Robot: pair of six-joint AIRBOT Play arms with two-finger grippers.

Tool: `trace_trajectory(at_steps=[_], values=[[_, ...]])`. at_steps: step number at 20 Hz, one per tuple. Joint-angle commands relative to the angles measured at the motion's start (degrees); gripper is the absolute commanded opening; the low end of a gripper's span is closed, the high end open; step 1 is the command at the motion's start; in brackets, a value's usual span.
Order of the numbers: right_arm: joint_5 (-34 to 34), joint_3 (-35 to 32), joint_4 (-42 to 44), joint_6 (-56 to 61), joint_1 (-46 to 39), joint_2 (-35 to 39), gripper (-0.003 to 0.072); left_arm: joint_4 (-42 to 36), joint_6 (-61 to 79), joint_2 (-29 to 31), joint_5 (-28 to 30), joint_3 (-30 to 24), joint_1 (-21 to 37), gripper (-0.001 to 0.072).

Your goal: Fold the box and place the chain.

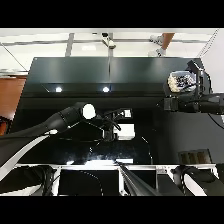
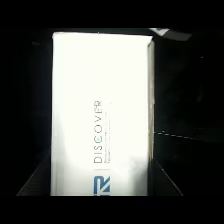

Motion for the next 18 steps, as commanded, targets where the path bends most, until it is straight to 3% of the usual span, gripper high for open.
trace_trajectory(at_steps=[1, 5, 6, 8, 11, 14, 18], values=[[0.00, 0.02, 0.02, 0.26, -0.02, 0.04, 0.0012, 0.74, -0.96, -0.04, 6.95, -2.62, -1.31, 0.0713], [-0.07, 0.02, 0.00, 0.28, -0.02, 0.04, 0.0012, 1.07, -1.01, -0.04, 8.07, -3.34, -1.90, 0.0705], [-0.07, 0.02, 0.02, 0.28, -0.02, 0.04, 0.0012, 1.11, -1.03, -0.04, 8.00, -3.34, -2.01, 0.0666], [-0.04, 0.02, 0.02, 0.33, -0.02, 0.04, 0.0012, 3.69, -2.69, -0.02, 8.00, -3.30, -1.97, 0.0405], [-0.02, 0.02, 0.02, 0.42, -0.02, 0.04, 0.0012, 11.21, -12.59, 1.14, 6.62, -2.82, 0.61, 0.0345], [-0.11, 0.02, 0.00, 0.39, -0.02, 0.04, 0.0012, 15.23, -19.02, 4.00, 1.95, -1.40, 10.10, 0.0346], [-0.22, 0.02, 0.22, 0.46, -0.02, 0.04, 0.0012, 17.05, -21.92, 4.74, -2.38, 4.26, 31.67, 0.0346]])
